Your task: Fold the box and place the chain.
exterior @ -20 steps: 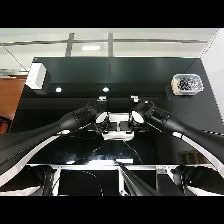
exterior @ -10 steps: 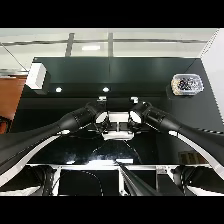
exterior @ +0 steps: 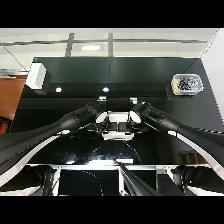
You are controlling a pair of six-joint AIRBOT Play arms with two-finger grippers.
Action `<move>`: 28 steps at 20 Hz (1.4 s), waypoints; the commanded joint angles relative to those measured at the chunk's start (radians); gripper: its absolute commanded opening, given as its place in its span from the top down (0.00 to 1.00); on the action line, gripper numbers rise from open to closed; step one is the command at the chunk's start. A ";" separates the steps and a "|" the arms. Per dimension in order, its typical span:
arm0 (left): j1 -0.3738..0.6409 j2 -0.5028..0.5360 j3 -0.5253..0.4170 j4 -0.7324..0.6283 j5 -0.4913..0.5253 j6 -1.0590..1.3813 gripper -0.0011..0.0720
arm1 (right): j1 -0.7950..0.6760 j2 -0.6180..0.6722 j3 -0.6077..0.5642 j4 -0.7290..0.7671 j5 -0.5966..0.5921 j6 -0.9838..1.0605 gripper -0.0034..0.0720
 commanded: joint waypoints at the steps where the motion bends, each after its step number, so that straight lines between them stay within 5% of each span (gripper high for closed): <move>1: 0.001 0.000 0.000 0.000 0.001 -0.001 0.95 | 0.000 0.000 0.000 0.005 0.002 0.005 0.89; 6: 0.001 0.000 0.000 0.000 0.001 -0.002 0.95 | 0.000 0.001 0.000 -0.012 0.003 0.005 0.92; 8: 0.001 0.000 0.000 0.000 0.000 -0.001 0.95 | -0.008 0.012 0.000 -0.016 0.018 -0.006 0.52; 14: 0.001 0.000 0.000 0.001 0.001 -0.001 0.95 | -0.019 0.274 0.000 -0.011 0.087 -0.156 0.52; 17: 0.001 0.000 0.000 0.001 0.001 -0.001 0.95 | -0.020 0.484 0.000 -0.230 0.232 -0.149 0.52; 21: 0.001 0.000 0.000 0.001 0.001 -0.001 0.95 | -0.163 0.673 -0.095 -0.736 0.426 -0.119 0.52; 23: 0.001 0.000 0.000 0.001 0.001 -0.001 0.95 | -0.354 0.696 -0.212 -0.811 0.336 -0.119 0.52; 27: 0.001 0.000 0.000 0.001 0.000 -0.001 0.95 | -0.732 0.655 -0.382 -0.623 -0.129 -0.113 0.51; 28: 0.001 0.000 0.000 0.001 0.000 -0.001 0.95 | -0.802 0.620 -0.376 -0.547 -0.229 -0.116 0.23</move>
